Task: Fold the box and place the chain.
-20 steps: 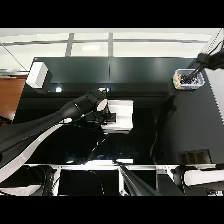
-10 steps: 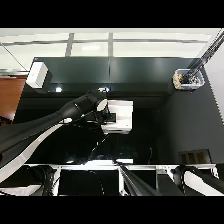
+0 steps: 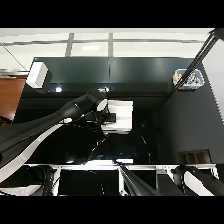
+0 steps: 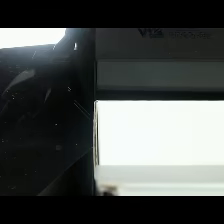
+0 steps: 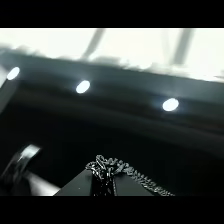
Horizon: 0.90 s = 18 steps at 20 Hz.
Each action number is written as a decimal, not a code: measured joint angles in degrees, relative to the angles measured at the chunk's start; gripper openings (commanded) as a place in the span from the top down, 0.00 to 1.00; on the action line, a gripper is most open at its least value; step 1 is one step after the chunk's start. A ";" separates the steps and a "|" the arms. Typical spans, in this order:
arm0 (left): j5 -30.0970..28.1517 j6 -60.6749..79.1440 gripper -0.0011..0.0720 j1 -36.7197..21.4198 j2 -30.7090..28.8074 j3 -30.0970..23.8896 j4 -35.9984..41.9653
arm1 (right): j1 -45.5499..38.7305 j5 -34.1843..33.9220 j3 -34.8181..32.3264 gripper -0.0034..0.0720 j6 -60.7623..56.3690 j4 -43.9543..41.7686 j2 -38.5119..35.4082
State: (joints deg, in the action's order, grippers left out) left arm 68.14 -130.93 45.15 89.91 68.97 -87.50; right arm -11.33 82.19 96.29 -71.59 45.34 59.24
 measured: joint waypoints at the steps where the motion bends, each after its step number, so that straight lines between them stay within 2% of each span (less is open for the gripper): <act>1: 0.00 0.00 0.95 0.00 0.00 0.00 0.00 | 1.14 1.49 -0.28 0.94 0.48 -0.52 -0.15; 4: -0.02 0.00 0.95 0.00 0.00 0.00 0.00 | 5.79 4.74 -2.95 0.94 1.73 -1.33 -0.37; 8: -0.04 0.00 0.95 0.00 0.00 0.00 0.00 | 11.45 5.27 -9.46 0.94 2.80 -1.88 -0.44; 18: -0.13 0.00 0.95 -0.02 0.00 0.00 -0.02 | 19.87 -1.40 -24.63 0.94 5.16 -8.63 -0.44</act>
